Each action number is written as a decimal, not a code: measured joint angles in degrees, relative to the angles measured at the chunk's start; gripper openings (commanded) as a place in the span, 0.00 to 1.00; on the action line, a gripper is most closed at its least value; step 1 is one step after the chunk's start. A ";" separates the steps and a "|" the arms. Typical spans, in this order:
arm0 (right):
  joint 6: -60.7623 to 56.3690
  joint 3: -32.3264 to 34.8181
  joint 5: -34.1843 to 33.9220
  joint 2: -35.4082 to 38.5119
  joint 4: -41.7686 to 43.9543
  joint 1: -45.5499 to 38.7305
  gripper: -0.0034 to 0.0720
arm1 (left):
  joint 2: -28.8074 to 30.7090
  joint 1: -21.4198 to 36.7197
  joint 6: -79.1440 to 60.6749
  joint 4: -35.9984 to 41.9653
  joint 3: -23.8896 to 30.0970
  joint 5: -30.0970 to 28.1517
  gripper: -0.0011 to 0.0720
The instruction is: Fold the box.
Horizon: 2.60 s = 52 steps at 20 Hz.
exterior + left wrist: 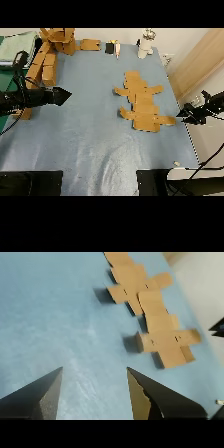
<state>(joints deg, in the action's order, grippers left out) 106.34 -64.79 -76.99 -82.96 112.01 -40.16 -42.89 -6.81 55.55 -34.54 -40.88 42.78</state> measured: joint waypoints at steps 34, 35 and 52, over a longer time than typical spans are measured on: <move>16.55 10.71 -4.07 -2.58 21.03 29.00 0.04 | -2.91 0.07 10.84 -0.74 0.00 12.92 0.85; 16.59 13.07 -2.64 -1.11 21.68 31.39 0.04 | -2.91 0.07 11.21 -1.25 0.00 12.92 0.85; 8.94 34.18 22.25 30.49 17.73 64.26 0.04 | -22.16 0.07 6.27 -6.19 0.37 20.59 0.88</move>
<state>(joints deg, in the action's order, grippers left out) 115.28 -30.61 -54.74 -52.47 129.73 24.10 -65.06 -6.74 61.82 -40.73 -40.51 63.37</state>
